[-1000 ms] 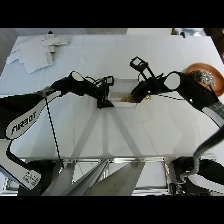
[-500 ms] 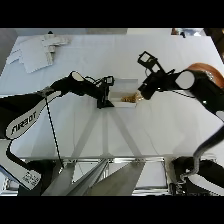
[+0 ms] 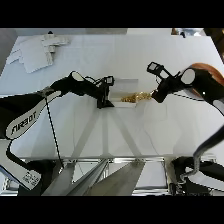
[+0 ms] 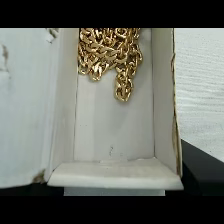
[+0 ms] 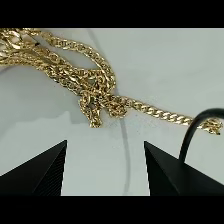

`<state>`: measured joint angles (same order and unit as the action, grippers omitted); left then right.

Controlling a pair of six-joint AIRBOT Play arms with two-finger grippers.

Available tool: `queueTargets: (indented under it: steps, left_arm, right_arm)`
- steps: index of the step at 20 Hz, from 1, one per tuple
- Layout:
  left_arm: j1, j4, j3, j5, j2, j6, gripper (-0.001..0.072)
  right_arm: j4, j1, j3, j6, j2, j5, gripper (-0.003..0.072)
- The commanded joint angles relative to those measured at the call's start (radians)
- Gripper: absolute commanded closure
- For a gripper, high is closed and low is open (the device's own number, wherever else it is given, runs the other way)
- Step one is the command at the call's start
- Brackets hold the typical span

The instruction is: Fold the box and place the chain.

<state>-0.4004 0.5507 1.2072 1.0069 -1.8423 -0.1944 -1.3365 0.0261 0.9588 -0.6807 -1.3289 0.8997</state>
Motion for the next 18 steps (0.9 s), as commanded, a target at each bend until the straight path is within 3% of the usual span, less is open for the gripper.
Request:
queueTargets:
  steps: [1,5,10,11,14,18]
  left_arm:
    - [0.0,0.0,0.0,0.0,0.0,0.0,0.0432]
    - [0.0,0.0,0.0,0.0,0.0,0.0,0.0432]
    - [0.0,0.0,0.0,0.0,0.0,0.0,0.0432]
    - [0.0,0.0,0.0,0.0,0.0,0.0,0.0432]
    - [0.0,0.0,0.0,0.0,0.0,0.0,0.0432]
    - [0.0,0.0,0.0,0.0,0.0,0.0,0.0432]
  right_arm:
    - [-0.011,0.0,0.0,-0.002,-0.078,-0.023,0.0169]
    - [0.055,0.0,0.0,-0.018,-0.146,-0.038,0.0171]
    - [0.137,-0.027,0.0,-0.02,-0.172,-0.198,0.0178]
    - [0.137,-0.035,0.0,-0.022,-0.174,-0.207,0.023]
    - [0.128,-0.042,0.0,-0.036,-0.203,-0.146,0.0273]
    - [0.114,-0.044,0.0,-0.048,-0.219,-0.094,0.0532]
